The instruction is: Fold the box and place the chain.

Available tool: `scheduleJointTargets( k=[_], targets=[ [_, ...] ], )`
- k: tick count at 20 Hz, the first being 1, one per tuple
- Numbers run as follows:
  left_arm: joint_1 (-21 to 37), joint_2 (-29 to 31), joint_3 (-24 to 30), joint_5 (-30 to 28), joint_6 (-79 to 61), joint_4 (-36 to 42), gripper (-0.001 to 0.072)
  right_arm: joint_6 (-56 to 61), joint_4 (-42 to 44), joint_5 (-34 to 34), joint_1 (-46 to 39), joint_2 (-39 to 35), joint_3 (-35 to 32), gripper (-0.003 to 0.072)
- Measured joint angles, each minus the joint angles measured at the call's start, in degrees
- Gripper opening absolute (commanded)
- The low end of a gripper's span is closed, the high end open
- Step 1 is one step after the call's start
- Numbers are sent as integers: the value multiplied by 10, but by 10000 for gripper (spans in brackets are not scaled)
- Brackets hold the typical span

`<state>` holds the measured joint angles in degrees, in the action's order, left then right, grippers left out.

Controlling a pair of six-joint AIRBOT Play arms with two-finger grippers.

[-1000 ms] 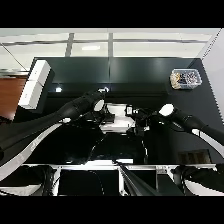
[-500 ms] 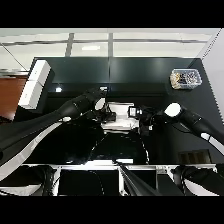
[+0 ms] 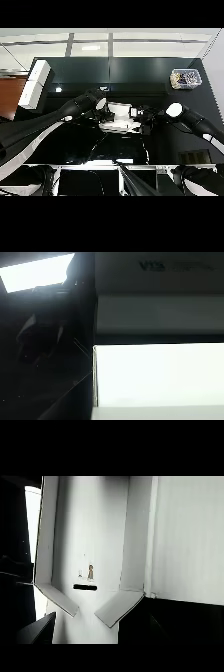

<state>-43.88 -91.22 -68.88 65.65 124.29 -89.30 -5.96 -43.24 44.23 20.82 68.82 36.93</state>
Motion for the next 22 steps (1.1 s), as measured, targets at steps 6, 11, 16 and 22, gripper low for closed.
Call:
scheduleJointTargets(
  k=[6,11,16,22],
  targets=[
    [0,0,0,5,0,-1,32,-3,39,2,0,15,0,169],
    [0,0,0,6,0,-2,32,30,60,9,1,19,0,160],
    [0,-1,0,6,0,-2,32,72,71,6,21,21,0,160],
    [0,-1,0,4,2,-2,32,106,80,-2,28,21,0,184]
  ],
)
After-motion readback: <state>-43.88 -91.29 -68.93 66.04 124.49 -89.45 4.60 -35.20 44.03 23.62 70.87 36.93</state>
